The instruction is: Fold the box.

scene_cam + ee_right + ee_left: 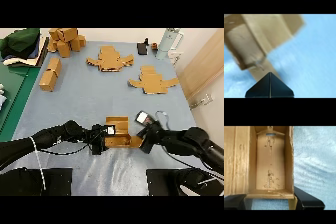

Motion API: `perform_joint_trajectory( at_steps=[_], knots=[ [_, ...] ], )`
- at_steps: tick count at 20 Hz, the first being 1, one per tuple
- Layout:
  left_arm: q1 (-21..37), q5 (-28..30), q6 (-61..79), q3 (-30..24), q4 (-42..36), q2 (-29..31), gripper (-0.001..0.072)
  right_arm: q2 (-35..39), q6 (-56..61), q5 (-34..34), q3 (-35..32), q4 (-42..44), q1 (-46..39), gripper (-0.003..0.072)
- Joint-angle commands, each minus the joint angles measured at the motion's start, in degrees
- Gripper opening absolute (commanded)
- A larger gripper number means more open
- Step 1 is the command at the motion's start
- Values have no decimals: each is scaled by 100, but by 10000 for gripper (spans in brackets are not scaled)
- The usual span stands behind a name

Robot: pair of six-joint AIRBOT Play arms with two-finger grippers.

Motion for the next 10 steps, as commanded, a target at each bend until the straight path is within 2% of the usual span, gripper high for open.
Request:
perform_joint_trajectory(
  at_steps=[1, 2, 3, 6, 10],
  knots=[
    [4, 2, 0, 0, 0, 0, 485, 487, 3873, -1578, 144, -2581, -247, 7],
    [2, 2, 0, 0, 0, 0, 486, 463, 4159, -1849, 109, -2627, -433, 7],
    [2, 2, 0, 0, 2, 0, 485, 411, 4205, -1829, 31, -2312, -654, 7],
    [2, 2, 0, 0, 2, 0, 485, 7, 3484, -1049, -337, -520, -1012, 7],
    [2, 2, 0, 0, 2, 0, 486, -833, 2474, -238, -575, 955, -1005, 7]
  ],
)
